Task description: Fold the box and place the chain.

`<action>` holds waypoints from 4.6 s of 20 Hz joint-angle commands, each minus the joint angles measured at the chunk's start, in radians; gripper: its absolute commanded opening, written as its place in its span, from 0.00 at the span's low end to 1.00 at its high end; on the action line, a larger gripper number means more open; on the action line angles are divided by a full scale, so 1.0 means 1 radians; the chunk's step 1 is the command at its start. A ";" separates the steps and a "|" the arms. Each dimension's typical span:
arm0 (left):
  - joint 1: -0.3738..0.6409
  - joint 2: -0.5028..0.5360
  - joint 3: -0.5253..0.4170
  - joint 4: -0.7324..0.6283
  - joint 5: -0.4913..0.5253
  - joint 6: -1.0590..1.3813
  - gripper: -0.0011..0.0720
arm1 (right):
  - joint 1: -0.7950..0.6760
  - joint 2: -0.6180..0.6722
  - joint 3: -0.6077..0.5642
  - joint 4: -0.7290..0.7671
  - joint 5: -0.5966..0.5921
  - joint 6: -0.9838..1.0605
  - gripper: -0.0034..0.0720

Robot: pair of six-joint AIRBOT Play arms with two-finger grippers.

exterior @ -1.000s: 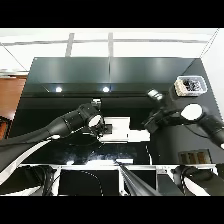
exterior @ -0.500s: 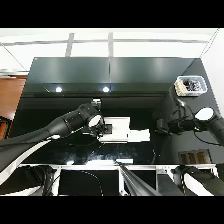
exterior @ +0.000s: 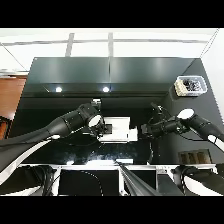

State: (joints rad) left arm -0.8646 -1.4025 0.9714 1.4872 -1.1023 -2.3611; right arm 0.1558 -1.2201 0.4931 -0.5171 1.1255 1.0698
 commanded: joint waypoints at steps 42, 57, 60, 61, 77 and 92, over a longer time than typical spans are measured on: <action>0.000 0.000 0.000 -0.003 -0.002 0.000 0.05 | 0.675 -0.193 0.482 -0.898 -0.029 1.172 0.06; 0.002 0.000 0.000 -0.002 -0.002 0.000 0.05 | 0.675 -0.147 0.494 -0.877 -0.003 1.104 0.49; 0.002 0.000 0.000 0.001 -0.002 0.000 0.05 | 0.678 -0.010 0.494 -0.889 0.060 1.019 0.49; 0.002 0.000 0.000 0.001 -0.001 0.000 0.05 | 0.674 0.043 0.494 -0.910 0.063 1.019 0.49; 0.002 0.000 0.000 0.000 0.001 0.000 0.05 | -0.140 0.190 0.312 -1.312 -0.257 0.861 0.49; 0.002 0.000 0.000 0.001 -0.002 0.000 0.05 | -0.351 -0.391 0.974 -1.000 -0.097 0.881 0.88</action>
State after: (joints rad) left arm -0.8635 -1.4025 0.9714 1.4876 -1.1034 -2.3611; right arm -0.1562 -1.4712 1.3071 -1.6409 0.8742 1.9804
